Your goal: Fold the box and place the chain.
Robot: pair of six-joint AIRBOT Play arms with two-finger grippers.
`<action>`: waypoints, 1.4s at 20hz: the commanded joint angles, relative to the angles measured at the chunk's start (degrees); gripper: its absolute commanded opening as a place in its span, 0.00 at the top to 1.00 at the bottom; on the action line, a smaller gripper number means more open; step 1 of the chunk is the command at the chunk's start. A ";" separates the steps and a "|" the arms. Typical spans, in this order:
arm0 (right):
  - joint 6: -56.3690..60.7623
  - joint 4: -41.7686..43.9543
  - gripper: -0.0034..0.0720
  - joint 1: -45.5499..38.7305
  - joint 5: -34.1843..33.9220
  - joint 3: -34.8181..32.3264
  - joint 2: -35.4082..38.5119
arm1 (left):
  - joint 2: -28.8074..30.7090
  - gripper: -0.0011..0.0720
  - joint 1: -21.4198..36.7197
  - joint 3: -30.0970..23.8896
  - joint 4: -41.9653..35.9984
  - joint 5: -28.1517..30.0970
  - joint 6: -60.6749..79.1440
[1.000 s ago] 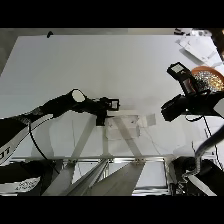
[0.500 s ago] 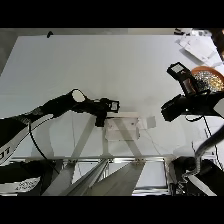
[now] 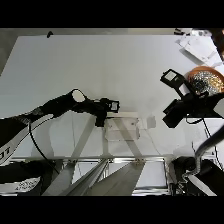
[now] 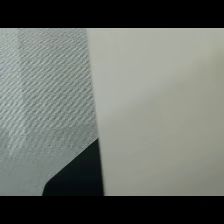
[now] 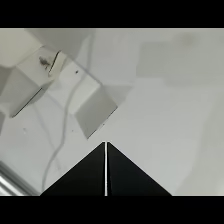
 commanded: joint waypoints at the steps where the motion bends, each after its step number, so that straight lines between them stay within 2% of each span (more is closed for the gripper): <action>1: -4.92 2.89 0.95 0.37 -0.26 -3.93 0.04 | 0.02 0.97 -0.02 0.02 0.00 -0.04 0.02; 3: -10.36 4.11 0.95 4.33 -4.98 -8.85 0.07 | 0.02 0.97 -0.02 0.02 0.00 -0.04 0.00; 5: -19.02 3.41 0.95 12.04 -12.02 -11.87 0.07 | 0.02 0.97 -0.02 0.02 0.00 -0.04 0.00; 7: -20.72 1.99 0.95 19.19 -16.15 -13.05 -0.11 | 0.02 0.97 -0.02 0.02 0.00 -0.04 0.00; 8: -19.56 1.27 0.91 21.33 -16.26 -13.75 -0.37 | 0.02 0.97 -0.02 0.02 0.00 -0.04 0.00; 11: -16.17 0.39 0.37 22.47 -13.35 -16.11 -0.39 | 0.02 0.97 -0.02 0.04 0.00 -0.07 0.00; 14: -22.73 3.67 0.02 23.52 -11.69 -16.79 -0.02 | 0.02 0.97 -0.02 0.04 -0.02 -0.04 0.00; 19: -27.71 3.13 0.01 29.42 -26.53 -23.41 -0.02 | 0.02 0.97 -0.02 0.02 -0.02 -0.07 0.00; 24: -28.98 6.56 0.01 29.62 -29.70 -26.64 -0.04 | 0.02 0.97 -0.02 0.02 -0.02 -0.07 0.00; 28: -28.65 12.94 0.02 29.62 -37.66 -29.11 -1.07 | 0.02 0.97 -0.02 0.02 -0.02 -0.07 0.02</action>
